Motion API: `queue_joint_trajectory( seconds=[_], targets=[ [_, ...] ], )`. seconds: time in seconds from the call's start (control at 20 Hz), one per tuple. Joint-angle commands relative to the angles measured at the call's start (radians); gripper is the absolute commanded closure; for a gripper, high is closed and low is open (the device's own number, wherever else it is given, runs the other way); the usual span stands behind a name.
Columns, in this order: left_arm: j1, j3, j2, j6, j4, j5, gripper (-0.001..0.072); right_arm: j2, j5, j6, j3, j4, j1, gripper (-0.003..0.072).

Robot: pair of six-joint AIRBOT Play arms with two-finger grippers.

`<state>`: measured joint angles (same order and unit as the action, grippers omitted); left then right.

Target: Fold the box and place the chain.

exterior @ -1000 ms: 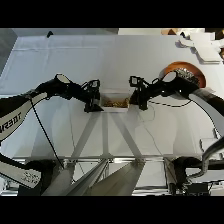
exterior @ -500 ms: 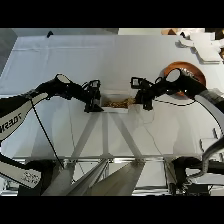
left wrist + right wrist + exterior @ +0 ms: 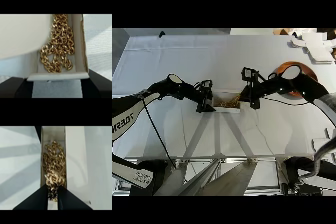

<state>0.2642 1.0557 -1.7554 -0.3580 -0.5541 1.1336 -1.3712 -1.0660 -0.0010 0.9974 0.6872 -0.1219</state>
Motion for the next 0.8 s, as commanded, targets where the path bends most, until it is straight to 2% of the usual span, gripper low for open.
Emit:
queue_joint_trajectory(
  seconds=[0.0, 0.05, 0.25, 0.55, 0.75],
  targets=[
    [0.0, 0.0, 0.0, 0.0, 0.0, 0.0, 0.0452, -0.006, 0.0, 0.004, 0.0, -0.01, -0.062, 0.0408],
    [0.0, 0.0, 0.0, 0.0, 0.0, 0.0, 0.0452, -0.004, -0.005, 0.004, 0.0, 0.01, -0.076, 0.033],
    [0.0, 0.0, 0.0, 0.0, 0.0, 0.0, 0.0452, 0.018, -0.023, 0.048, 0.0, 0.017, -0.089, 0.033],
    [0.0, 0.0, 0.0, 0.0, 0.0, 0.0, 0.0452, 0.072, -0.011, 0.128, 0.061, -0.102, -0.089, 0.0345],
    [0.0, 0.0, 0.0, 0.0, 0.0, 0.0, 0.0452, 0.057, 0.109, 0.336, 0.15, -0.113, -0.078, 0.0346]
  ],
)
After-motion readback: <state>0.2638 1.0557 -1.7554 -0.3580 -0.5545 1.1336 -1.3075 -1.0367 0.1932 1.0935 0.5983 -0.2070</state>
